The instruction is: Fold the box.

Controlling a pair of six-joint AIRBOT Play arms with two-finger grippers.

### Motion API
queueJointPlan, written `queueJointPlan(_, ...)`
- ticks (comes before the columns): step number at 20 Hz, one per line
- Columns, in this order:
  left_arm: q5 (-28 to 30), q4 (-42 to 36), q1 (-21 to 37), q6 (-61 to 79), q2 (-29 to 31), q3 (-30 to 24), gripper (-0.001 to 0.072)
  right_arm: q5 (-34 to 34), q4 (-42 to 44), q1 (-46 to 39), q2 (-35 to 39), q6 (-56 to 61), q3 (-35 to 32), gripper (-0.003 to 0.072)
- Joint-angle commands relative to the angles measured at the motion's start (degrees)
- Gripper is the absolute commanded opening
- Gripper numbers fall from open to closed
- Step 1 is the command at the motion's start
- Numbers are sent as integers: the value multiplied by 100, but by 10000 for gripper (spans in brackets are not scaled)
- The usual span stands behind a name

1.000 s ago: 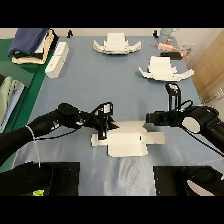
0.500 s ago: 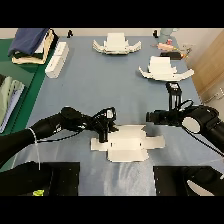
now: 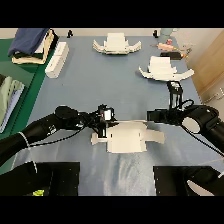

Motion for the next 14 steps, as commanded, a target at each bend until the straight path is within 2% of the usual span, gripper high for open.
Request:
queueJointPlan(1,236,-461,-55,791,52,-52,10,-70,-98,-2,4,107,4,1)
queueJointPlan(3,393,-686,-197,1084,46,-186,10,-70,-129,-2,4,170,2,1)
queueJointPlan(8,345,-813,-249,1062,-81,-538,11,-96,-166,-2,4,168,2,1)
queueJointPlan(14,323,-931,-251,1056,-579,-562,12,-96,-166,-2,4,166,2,1)
